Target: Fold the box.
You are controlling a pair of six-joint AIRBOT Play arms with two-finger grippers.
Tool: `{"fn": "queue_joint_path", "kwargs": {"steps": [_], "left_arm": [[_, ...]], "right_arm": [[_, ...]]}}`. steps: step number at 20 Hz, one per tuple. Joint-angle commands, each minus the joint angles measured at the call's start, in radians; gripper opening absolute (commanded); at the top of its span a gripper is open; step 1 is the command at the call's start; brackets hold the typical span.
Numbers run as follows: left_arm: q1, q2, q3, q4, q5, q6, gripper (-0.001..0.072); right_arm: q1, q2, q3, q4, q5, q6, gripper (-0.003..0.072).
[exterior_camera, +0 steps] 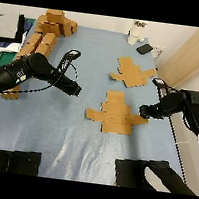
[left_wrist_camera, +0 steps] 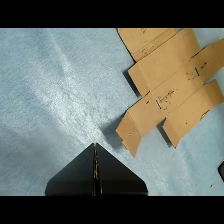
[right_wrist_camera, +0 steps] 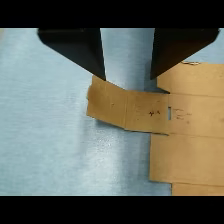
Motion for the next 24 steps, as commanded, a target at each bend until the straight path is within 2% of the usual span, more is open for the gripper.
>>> {"fn": "queue_joint_path", "kwargs": {"steps": [1,3,5,11,14,15,17,19,21,22,23,24], "left_arm": [[0.0,0.0,0.001,0.0,0.002,0.0,0.0011],[0.0,0.0,0.001,-0.012,0.001,0.0,0.0011],[0.0,0.0,0.001,-0.014,-0.002,0.0,0.0011],[0.0,0.0,0.001,-0.019,-0.002,0.0,0.0011],[0.0,0.0,0.001,-0.045,-0.003,0.0,0.0012],[0.0,0.0,0.001,-0.065,-0.009,0.0,0.0012],[0.0,0.0,0.001,-0.095,-0.021,0.0,0.0013],[0.0,0.0,0.001,-0.113,-0.033,0.0,0.0014],[0.002,0.0,0.001,-0.117,-0.061,0.0,0.0029],[0.002,0.0,0.001,-0.124,-0.077,0.0,0.0289],[0.004,0.0,0.002,-0.131,-0.09,0.0,0.0431],[0.01,0.0,0.005,-0.131,-0.109,0.001,0.0421]], "right_arm": [[-0.011,-0.042,-0.005,-0.075,0.034,0.002,0.0431],[-0.04,-0.082,-0.005,-0.119,0.046,0.023,0.0431],[-0.087,-0.123,-0.005,-0.085,0.046,-0.005,0.0431],[-0.225,-0.272,-0.005,0.301,0.033,-0.327,0.0431],[-0.23,-0.319,-0.005,0.403,-0.036,-0.415,0.0416],[-0.229,-0.329,-0.005,0.425,-0.045,-0.435,0.0368],[-0.229,-0.344,-0.004,0.43,-0.043,-0.437,0.0341],[-0.229,-0.357,-0.004,0.431,-0.035,-0.44,0.023],[-0.219,-0.368,-0.004,0.44,-0.036,-0.455,0.0014],[-0.21,-0.368,-0.002,0.473,-0.039,-0.472,0.0005],[-0.198,-0.367,-0.002,0.531,-0.047,-0.498,0.0005],[-0.177,-0.367,-0.003,0.612,-0.064,-0.529,0.0004]]}}
